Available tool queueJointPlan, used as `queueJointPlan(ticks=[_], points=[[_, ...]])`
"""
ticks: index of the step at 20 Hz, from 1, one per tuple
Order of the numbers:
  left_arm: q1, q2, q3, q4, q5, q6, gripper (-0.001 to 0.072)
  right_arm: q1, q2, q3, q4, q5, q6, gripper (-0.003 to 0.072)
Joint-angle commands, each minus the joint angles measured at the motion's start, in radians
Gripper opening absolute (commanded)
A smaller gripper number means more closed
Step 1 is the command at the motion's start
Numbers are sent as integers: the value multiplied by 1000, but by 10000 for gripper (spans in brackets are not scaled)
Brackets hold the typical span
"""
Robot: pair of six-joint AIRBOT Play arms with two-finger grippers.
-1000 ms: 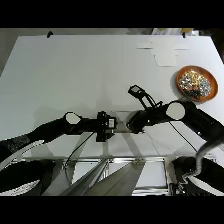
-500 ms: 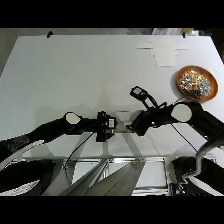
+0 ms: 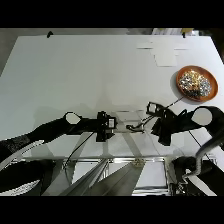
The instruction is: Fold the box and place the chain.
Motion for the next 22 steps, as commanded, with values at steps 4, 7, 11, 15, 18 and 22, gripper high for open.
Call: queueJointPlan(ticks=[4,7,11,15,18,22], points=[[0,0,0,0,0,0,151,-26,1,-184,153,-275,-421,158],[0,0,0,0,0,0,151,-26,-19,-187,222,-327,-454,161],[0,0,0,0,0,0,151,-26,-82,-187,328,-346,-584,202],[0,0,0,0,0,0,151,-24,-111,-187,333,-352,-584,199],[0,0,0,0,0,0,151,-24,-111,-187,332,-333,-585,198],[0,0,0,0,0,0,151,-24,-111,-188,322,-317,-585,146]])
